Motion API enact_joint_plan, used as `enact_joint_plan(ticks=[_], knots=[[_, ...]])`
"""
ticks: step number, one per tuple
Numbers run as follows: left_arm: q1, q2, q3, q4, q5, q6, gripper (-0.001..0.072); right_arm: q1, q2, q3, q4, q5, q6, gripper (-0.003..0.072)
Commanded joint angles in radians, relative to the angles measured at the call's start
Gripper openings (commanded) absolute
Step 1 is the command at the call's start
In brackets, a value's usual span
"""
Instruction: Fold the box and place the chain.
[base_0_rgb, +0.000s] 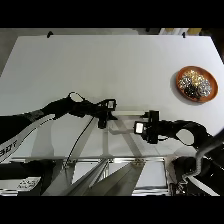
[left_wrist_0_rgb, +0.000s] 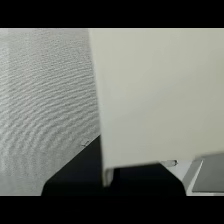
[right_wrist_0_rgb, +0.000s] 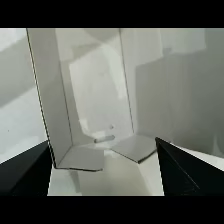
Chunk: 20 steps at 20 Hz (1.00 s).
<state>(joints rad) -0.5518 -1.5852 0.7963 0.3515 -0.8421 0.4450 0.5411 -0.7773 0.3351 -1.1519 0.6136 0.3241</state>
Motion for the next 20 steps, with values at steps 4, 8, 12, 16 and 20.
enact_joint_plan(ticks=[4,8,12,16,20], knots=[[0.000,-0.001,0.000,0.000,0.000,0.000,0.0012,-0.105,0.000,0.010,0.131,0.033,-0.103,0.0683],[0.000,-0.001,0.000,0.000,0.000,0.000,0.0012,-0.168,-0.013,0.010,0.217,0.043,-0.207,0.0685],[0.000,-0.001,0.000,0.000,0.000,0.000,0.0012,-0.220,-0.053,0.010,0.311,0.086,-0.325,0.0685],[0.000,-0.001,0.000,0.000,0.000,0.000,0.0012,-0.293,-0.137,0.011,0.446,0.129,-0.472,0.0684],[0.000,-0.001,0.000,0.000,0.000,0.000,0.0012,-0.381,-0.210,0.013,0.549,0.172,-0.652,0.0684]])
